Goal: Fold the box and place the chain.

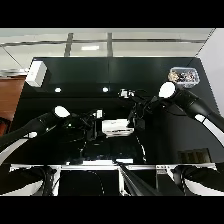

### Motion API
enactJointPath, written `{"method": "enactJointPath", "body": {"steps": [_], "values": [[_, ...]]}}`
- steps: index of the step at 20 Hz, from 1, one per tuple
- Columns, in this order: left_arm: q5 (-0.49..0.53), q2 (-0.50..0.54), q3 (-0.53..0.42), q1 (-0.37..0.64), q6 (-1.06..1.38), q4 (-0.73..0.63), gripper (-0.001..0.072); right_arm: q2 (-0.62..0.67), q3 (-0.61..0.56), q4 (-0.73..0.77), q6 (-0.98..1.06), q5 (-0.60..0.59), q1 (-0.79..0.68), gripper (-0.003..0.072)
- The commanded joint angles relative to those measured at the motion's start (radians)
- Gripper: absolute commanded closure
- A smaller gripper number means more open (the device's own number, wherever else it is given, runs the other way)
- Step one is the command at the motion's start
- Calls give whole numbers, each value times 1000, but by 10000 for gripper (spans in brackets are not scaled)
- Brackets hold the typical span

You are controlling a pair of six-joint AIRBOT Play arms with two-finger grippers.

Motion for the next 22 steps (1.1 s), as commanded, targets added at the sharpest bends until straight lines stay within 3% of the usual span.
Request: {"method": "enactJointPath", "body": {"steps": [1,5,7,15,20,22], "values": [[0,0,1,0,1,0,353,-1,-13,-2,3,-23,20,340],[0,0,1,0,0,0,353,-1,-22,-3,3,-31,34,339],[0,0,1,0,0,0,353,0,-22,-4,3,-31,33,248],[0,0,1,0,0,0,353,20,-16,-7,56,-27,31,250],[0,0,1,0,0,0,353,103,24,-2,365,38,-14,260],[0,0,1,0,0,0,353,102,-3,40,473,93,-55,667]]}}
